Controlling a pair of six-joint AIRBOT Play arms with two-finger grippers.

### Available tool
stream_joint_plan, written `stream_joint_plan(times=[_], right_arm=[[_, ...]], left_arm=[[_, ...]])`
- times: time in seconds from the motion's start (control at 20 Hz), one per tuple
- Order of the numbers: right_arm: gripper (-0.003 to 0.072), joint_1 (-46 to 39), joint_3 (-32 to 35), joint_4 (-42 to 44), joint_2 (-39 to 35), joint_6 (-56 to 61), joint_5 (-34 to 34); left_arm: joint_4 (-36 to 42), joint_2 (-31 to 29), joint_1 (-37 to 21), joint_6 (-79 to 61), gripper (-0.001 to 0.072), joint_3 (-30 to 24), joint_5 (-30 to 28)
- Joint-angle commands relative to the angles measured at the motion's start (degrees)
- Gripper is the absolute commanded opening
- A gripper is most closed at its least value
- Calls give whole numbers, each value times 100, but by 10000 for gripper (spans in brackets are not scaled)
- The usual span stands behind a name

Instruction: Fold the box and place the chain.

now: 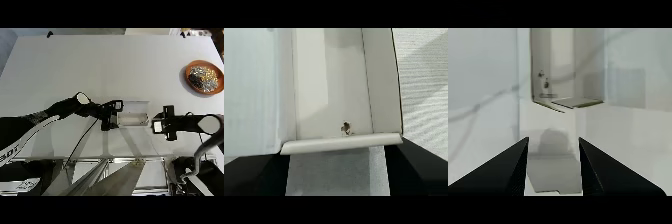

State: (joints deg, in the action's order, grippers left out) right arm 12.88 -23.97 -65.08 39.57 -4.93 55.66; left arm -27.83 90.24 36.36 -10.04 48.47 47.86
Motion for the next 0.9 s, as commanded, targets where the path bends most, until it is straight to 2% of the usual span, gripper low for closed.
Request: stream_joint_plan(times=[0.0,0.05,0.15,0.3,0.45,0.55,0.85], right_arm=[[274,566,59,-546,365,105,-295],[270,649,59,-568,415,125,-435],[174,704,59,-568,437,511,-732],[173,704,59,-557,439,999,-1060],[180,623,59,-533,586,1121,-986],[240,518,59,-520,761,1119,-935],[239,210,59,-485,848,1108,-887]], left_arm=[[-2,-2,-7,-2,212,0,0],[-2,-2,-7,-2,212,0,0],[-2,-2,-7,-2,212,0,0],[-2,-2,-7,-2,212,0,0],[-2,-2,-7,-2,212,0,0],[-2,-2,-7,-2,212,0,0],[-2,-2,-7,-2,212,0,0]])
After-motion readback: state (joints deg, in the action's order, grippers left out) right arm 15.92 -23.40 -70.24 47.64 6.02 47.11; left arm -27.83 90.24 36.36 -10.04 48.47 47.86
